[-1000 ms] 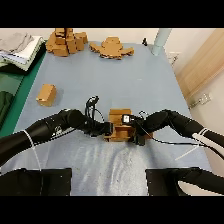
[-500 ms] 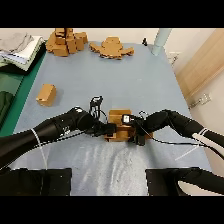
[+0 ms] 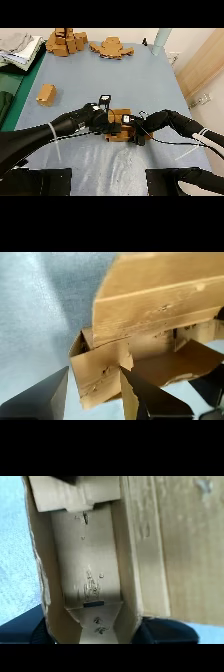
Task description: Fold the box.
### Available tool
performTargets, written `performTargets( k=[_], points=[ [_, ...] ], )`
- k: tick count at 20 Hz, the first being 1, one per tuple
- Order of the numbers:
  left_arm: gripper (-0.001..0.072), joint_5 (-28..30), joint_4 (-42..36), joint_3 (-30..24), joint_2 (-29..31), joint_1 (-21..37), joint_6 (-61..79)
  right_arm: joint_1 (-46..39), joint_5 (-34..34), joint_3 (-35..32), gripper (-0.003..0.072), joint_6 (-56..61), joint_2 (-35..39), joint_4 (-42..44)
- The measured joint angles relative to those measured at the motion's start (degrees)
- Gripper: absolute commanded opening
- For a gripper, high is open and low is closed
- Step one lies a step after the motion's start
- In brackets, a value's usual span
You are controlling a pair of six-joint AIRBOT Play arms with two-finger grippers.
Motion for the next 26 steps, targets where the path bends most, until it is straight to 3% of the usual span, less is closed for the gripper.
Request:
performTargets(
  k=[4,8,26],
  points=[
    [0.05,-4.48,2.71,5.84,-4.42,-1.46,-1.57,0.0,-0.02,0.0,0.0593,-0.02,0.0,0.0],
    [0.0501,-6.71,3.67,8.39,-6.91,-2.36,-2.12,0.0,0.0,0.0,0.0593,-0.02,0.0,0.0],
    [0.0501,-10.38,2.21,9.57,-9.6,-0.59,0.22,0.0,0.0,0.0,0.0592,-0.02,0.0,0.0]
  ],
)
